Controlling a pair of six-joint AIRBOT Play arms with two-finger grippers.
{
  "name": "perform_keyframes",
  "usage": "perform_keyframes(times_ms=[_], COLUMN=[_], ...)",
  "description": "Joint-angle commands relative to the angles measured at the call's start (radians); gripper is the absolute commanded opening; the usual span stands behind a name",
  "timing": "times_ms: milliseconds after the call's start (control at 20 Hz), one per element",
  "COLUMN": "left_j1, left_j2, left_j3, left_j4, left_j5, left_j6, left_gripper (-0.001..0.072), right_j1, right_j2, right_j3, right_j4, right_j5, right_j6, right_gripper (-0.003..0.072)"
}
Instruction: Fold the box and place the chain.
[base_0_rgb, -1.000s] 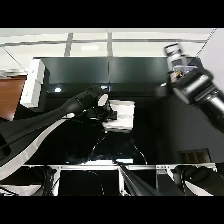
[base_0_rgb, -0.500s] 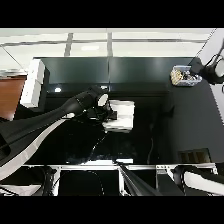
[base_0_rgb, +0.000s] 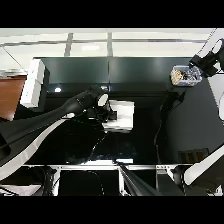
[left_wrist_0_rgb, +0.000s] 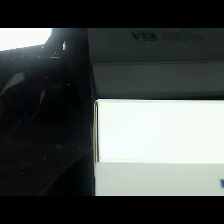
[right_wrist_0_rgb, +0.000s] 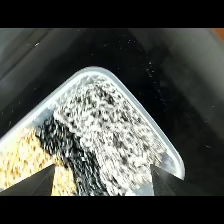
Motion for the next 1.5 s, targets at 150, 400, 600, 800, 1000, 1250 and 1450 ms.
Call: perform_keyframes(times_ms=[150, 400, 600, 800, 1000, 1250, 1450], left_j1=[0.001, 0.0, 0.0, 0.0, 0.0, 0.0, 0.0], left_j2=[0.0, 0.0, 0.0, 0.0, 0.0, 0.0, 0.0], left_j3=[0.0, 0.0, 0.0, 0.0, 0.0, 0.0, 0.0], left_j4=[0.001, 0.0, 0.0, 0.0, 0.0, 0.0, -0.001], left_j5=[-0.005, -0.006, -0.006, -0.004, -0.004, -0.004, -0.004], left_j6=[0.0, 0.0, 0.0, 0.0, 0.0, 0.0, 0.0], left_gripper=[0.0029, 0.0029, 0.0029, 0.0029, 0.0029, 0.0029, 0.0029], right_j1=[-0.006, -0.009, -0.009, -0.008, -0.006, 0.007, 0.011], right_j2=[-0.102, -0.125, -0.131, -0.041, 0.164, 0.476, 0.685], right_j3=[0.068, 0.066, 0.063, 0.063, 0.062, 0.062, 0.062], right_j4=[0.013, 0.005, 0.014, -0.027, -0.037, 0.058, 0.295], right_j5=[0.013, -0.038, -0.032, -0.005, 0.016, -0.014, -0.081], right_j6=[0.082, 0.087, 0.028, -0.08, -0.253, -0.407, -0.488], right_gripper=[0.0668, 0.0585, 0.0143, 0.0012, 0.0012, 0.001, 0.0008])
